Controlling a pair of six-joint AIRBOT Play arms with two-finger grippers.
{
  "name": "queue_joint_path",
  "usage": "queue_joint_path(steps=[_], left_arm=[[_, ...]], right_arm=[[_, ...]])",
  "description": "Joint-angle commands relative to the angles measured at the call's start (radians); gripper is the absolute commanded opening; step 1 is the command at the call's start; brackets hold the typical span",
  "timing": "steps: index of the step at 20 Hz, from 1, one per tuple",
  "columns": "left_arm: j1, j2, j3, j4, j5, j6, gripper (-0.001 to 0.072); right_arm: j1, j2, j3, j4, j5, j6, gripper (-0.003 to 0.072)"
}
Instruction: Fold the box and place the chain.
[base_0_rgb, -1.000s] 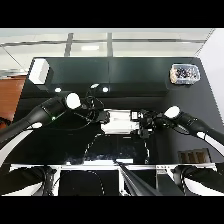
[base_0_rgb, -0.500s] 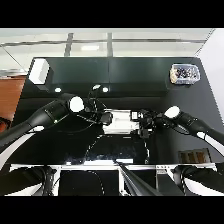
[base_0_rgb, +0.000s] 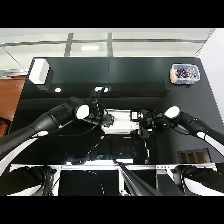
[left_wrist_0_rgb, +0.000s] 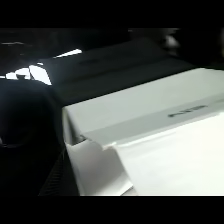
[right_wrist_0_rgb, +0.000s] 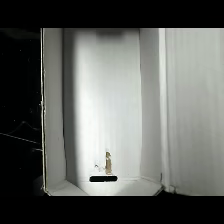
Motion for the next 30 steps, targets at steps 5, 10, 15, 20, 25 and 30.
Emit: queue_joint_path(steps=[5,10,15,20,25,30], left_arm=[[-0.027,-0.033,0.01,0.123,-0.122,-0.091,0.0484],[-0.038,-0.095,0.051,0.121,-0.134,-0.091,0.0485],[-0.043,-0.174,0.127,0.125,-0.156,-0.173,0.0485],[-0.042,-0.179,0.142,0.125,-0.184,-0.206,0.0485],[-0.042,-0.179,0.146,0.129,-0.18,-0.206,0.0485],[-0.042,-0.179,0.146,0.128,-0.181,-0.208,0.0485]], right_arm=[[0.0,0.0,0.0,0.0,0.0,0.0,0.0478],[0.0,0.0,0.0,0.0,0.0,0.0,0.0479],[0.0,0.0,0.0,0.0,0.0,0.0,0.0479],[0.0,0.0,0.0,0.0,0.0,0.0,0.0479],[0.0,0.0,0.0,0.0,0.0,0.0,0.0479],[0.0,0.0,0.0,0.0,0.0,0.0,0.0479]])
